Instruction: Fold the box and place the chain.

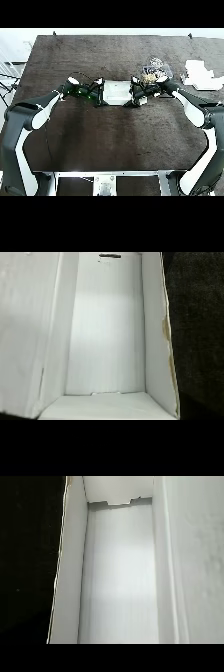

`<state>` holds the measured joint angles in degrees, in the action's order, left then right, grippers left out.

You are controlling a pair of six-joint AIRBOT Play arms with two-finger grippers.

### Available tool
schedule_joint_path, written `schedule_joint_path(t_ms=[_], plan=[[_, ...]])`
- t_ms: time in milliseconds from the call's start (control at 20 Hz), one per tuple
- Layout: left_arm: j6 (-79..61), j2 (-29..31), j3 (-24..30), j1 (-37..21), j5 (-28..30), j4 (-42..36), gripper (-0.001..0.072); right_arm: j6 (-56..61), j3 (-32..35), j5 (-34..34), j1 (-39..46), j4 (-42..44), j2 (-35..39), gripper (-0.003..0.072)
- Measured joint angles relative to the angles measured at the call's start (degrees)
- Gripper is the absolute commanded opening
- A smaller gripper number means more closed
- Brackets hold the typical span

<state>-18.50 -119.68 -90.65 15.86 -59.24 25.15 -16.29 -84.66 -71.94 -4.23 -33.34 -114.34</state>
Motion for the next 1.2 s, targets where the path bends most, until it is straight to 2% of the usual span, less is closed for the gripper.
schedule_joint_path(t_ms=[300,650,700,800,1050,1200], plan=[[0.0,0.0,0.0,0.0,0.0,0.0,0.0411,0.7,0.0,-1.7,1.5,0.0,0.5,0.072],[0.2,0.0,0.0,0.0,0.1,0.0,0.0411,1.6,0.0,-3.6,7.1,-0.7,3.8,0.072],[0.2,0.0,0.0,0.0,0.0,0.0,0.0411,2.2,0.0,-4.2,7.8,-0.6,4.6,0.0585],[0.2,0.0,0.0,0.0,0.0,0.0,0.0411,3.9,0.0,-6.3,8.9,0.2,6.1,0.001],[0.1,0.0,0.0,0.0,-0.1,0.0,0.0411,6.4,0.2,-12.7,8.8,7.2,7.6,0.0011],[0.1,0.0,0.0,0.0,-0.1,0.0,0.0411,9.4,0.3,-10.9,6.6,13.0,7.8,0.0011]])
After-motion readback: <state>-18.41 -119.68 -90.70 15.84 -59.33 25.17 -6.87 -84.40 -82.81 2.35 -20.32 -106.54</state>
